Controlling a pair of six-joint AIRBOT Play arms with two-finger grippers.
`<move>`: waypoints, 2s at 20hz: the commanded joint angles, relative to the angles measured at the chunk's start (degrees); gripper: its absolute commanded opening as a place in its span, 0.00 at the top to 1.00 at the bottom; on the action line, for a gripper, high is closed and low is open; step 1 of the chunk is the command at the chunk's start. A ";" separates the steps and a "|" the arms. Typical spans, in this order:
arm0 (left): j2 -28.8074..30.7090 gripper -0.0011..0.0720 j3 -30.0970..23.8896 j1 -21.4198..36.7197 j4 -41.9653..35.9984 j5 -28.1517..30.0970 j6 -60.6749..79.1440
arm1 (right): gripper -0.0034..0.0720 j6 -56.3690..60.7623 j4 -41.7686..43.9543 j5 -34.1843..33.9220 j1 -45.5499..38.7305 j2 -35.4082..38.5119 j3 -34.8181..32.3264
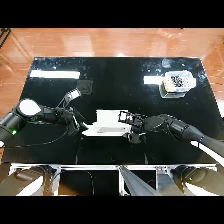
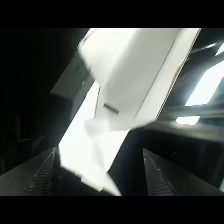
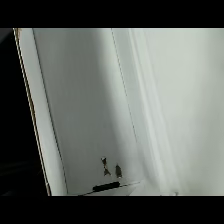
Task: Fold the box and place the chain.
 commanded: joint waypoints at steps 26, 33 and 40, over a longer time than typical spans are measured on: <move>-11.98 0.51 -2.54 -10.69 -5.55 10.54 30.34 | 0.62 0.02 0.00 -0.44 0.07 0.00 0.00; -11.96 0.59 -2.54 -10.67 -5.73 10.58 30.34 | 0.62 0.02 0.00 -0.46 0.07 0.00 0.00; -11.96 0.59 -2.54 -10.67 -5.66 10.60 30.34 | 0.62 0.02 0.00 -0.46 0.07 -0.02 -0.02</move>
